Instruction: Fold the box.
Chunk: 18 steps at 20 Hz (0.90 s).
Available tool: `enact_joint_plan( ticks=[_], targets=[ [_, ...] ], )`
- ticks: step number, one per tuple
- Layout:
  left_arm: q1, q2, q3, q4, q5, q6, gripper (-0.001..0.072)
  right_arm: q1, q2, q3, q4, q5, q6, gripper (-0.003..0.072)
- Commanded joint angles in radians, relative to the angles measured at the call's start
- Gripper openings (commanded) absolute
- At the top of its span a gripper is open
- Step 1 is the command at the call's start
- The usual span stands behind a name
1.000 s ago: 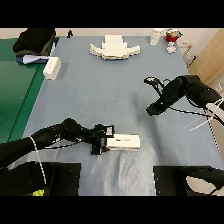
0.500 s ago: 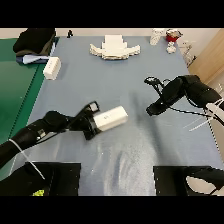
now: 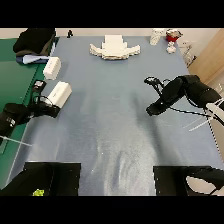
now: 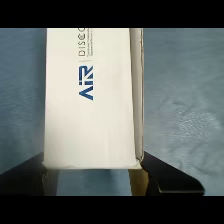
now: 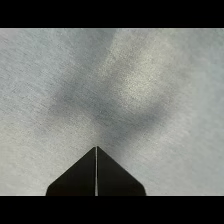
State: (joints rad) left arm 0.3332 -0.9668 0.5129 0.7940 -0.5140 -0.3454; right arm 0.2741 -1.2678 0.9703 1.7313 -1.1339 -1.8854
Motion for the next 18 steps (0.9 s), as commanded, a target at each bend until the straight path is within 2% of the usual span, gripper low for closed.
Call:
enact_joint_plan(
  ticks=[1, 9, 15, 18],
  targets=[
    [0.101, -0.132, 0.095, 0.018, 0.018, -0.019, 0.0526, 0.000, 0.000, 0.001, 0.000, 0.000, 0.000, 0.0005],
    [0.105, -0.512, 0.468, 0.018, 0.039, -0.128, 0.0526, 0.000, 0.000, 0.001, 0.000, 0.000, 0.000, 0.0005],
    [0.094, -0.675, 0.685, 0.018, 0.002, -0.194, 0.0526, 0.000, 0.000, 0.001, -0.001, 0.000, 0.000, 0.0005],
    [0.066, -0.728, 0.755, 0.018, -0.002, -0.195, 0.0526, 0.000, 0.000, 0.001, 0.000, 0.000, 0.000, 0.0005]
  ],
)
